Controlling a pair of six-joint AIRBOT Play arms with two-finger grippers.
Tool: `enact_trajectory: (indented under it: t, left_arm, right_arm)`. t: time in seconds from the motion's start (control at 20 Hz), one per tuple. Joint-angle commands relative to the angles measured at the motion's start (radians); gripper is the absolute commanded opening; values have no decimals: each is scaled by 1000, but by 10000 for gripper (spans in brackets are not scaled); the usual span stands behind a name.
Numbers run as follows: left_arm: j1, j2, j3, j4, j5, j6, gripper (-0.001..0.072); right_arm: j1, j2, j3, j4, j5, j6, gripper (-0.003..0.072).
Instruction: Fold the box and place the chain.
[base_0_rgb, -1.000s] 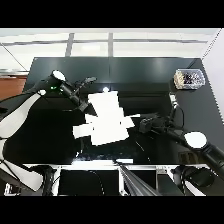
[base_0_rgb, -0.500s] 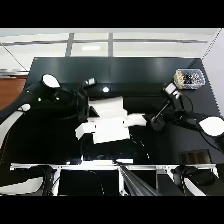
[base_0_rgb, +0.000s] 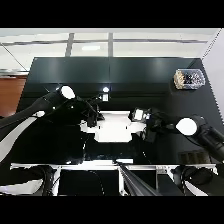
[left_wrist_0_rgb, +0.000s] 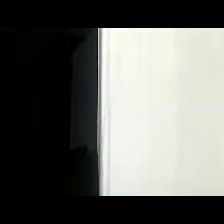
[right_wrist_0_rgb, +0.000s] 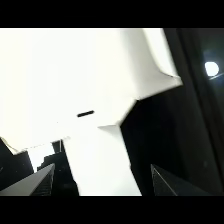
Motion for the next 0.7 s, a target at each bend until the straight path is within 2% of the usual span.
enact_trajectory:
  t: [0.0,0.25,0.35,0.55,0.65]
  left_arm:
    - [-6,-19,-1,7,13,-11,24]
    - [3,-19,-1,8,-23,-11,25]
    - [4,-19,-1,8,-30,-11,24]
    - [4,-19,-1,8,-29,-11,24]
    - [4,-19,-1,8,-29,-11,25]
  right_arm:
    - [40,-70,-2,2,-7,-46,701]
    - [41,-143,-4,15,2,-117,701]
    - [41,-151,-4,72,13,-117,700]
    - [52,-158,-19,87,67,-157,701]
    - [80,-159,-52,185,-9,-130,701]
